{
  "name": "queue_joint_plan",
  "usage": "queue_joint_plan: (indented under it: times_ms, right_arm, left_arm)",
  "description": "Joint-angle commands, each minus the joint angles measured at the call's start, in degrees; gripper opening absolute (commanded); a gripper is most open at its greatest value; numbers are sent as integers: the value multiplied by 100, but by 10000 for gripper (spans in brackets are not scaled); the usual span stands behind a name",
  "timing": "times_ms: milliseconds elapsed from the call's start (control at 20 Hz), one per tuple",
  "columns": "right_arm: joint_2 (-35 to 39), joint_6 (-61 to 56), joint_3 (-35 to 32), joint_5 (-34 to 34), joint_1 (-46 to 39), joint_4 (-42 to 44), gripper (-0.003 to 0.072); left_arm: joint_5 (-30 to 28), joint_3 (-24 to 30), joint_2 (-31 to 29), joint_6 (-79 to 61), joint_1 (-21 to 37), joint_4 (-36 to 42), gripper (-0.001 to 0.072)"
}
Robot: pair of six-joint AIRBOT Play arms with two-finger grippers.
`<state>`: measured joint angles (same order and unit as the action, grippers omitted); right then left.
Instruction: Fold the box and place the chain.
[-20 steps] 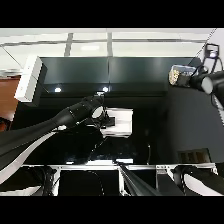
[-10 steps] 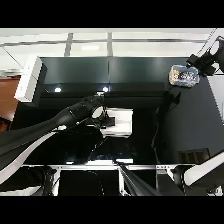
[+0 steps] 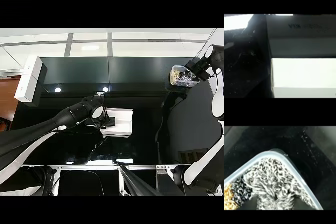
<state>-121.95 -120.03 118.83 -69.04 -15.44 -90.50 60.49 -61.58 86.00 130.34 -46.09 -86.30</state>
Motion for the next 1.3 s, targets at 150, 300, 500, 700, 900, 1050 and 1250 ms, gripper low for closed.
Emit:
queue_joint_plan:
  times_ms: [150,300,500,700,900,1050,1250]
  right_arm:
    - [179,577,33,4,-28,170,15]
    - [791,1335,33,-7,-28,181,14]
    - [1993,2487,-9,-485,13,225,14]
    - [3445,3010,-573,-610,2,1316,14]
    - [4684,3200,-938,-793,92,2396,14]
    - [5425,3200,-938,-1051,485,2601,14]
    - [6137,3224,-940,-2328,1311,2664,14]
  left_arm:
    - [4,-2,-4,-2,0,0,27]
    - [4,-2,-4,-2,0,0,27]
    - [4,-2,-4,-2,0,2,27]
    - [2,-2,-4,-2,0,0,27]
    - [0,-2,-4,-2,0,0,27]
    - [0,-2,-4,-2,0,2,27]
    - [0,-2,-4,-2,0,0,26]
